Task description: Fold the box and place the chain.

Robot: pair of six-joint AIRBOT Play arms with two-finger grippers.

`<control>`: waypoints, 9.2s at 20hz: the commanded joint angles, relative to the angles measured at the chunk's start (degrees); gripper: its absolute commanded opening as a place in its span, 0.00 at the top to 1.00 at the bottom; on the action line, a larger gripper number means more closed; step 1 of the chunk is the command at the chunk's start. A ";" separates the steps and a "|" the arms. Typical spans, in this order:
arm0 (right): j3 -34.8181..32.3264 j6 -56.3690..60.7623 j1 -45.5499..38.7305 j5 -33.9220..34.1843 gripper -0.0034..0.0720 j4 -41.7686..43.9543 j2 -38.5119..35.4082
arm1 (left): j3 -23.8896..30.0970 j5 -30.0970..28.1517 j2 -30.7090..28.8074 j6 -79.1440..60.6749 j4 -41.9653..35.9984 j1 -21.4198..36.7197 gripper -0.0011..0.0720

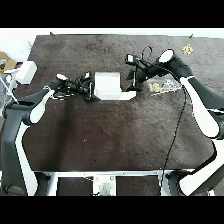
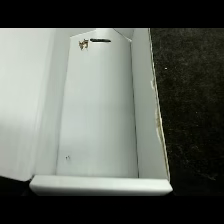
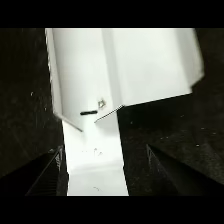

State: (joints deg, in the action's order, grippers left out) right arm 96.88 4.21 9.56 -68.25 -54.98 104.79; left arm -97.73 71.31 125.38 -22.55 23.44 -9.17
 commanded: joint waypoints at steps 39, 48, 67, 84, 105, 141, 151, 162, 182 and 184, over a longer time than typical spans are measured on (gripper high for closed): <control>-2.40 -13.40 3.69 7.26 0.06 12.57 9.38 | 0.00 0.02 0.04 0.00 0.07 0.04 0.51; -2.25 -4.57 3.41 7.02 0.69 0.96 6.78 | 0.00 0.02 0.04 0.00 0.07 0.04 0.51; -8.11 58.75 -9.70 -1.33 0.95 -2.80 -3.34 | 0.00 0.02 0.04 0.00 0.07 0.07 0.51; -15.80 44.30 -9.29 2.78 0.95 25.94 5.09 | 0.00 0.02 0.04 0.00 0.07 0.04 0.51; -9.84 48.76 -3.82 4.13 0.38 26.82 5.11 | 0.00 0.02 0.04 0.00 0.07 0.04 0.51; 8.59 103.89 17.33 3.56 0.53 -37.05 10.12 | 0.00 0.02 0.04 0.00 0.07 0.07 0.51; 8.50 107.97 17.88 5.29 0.61 -38.03 10.36 | 0.00 0.02 0.04 0.00 0.07 0.04 0.51; 8.52 109.68 18.38 5.05 0.82 -40.19 12.02 | 0.00 0.02 0.04 0.00 0.07 0.04 0.51; 8.59 103.80 18.40 1.88 0.36 -40.37 5.35 | 0.00 0.02 0.04 0.00 0.07 0.04 0.51; 8.59 98.68 18.01 1.70 0.36 -40.39 2.80 | 0.00 0.02 0.04 0.00 0.07 0.04 0.51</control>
State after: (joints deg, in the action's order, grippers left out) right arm 105.38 108.49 27.92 -65.63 -95.39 110.32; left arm -97.76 71.40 125.40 -22.57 23.51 -9.08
